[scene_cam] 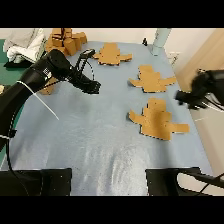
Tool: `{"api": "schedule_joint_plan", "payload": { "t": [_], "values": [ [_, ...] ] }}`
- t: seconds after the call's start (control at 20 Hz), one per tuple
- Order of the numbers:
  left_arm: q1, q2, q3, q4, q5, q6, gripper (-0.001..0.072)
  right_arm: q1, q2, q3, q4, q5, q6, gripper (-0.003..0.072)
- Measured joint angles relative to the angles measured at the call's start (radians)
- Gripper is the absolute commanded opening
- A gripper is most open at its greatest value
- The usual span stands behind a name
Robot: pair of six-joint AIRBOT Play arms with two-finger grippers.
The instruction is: Fold the box.
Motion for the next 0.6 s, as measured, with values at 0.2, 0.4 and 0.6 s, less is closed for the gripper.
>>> {"api": "schedule_joint_plan", "payload": {
  "t": [0.2,0.4,0.6],
  "values": [
    [-0.003,-0.002,0.0,-0.061,0.027,0.0,0.0016,-0.311,-0.031,-0.06,0.198,-0.031,-0.298,0.0384],
    [-0.007,-0.002,0.0,-0.093,0.032,0.007,0.0539,-0.459,-0.104,-0.1,0.385,-0.055,-0.549,0.0384],
    [-0.012,-0.002,0.0,-0.124,0.03,0.015,0.056,-0.494,-0.167,-0.119,0.541,-0.11,-0.694,0.0328]
  ]
}}
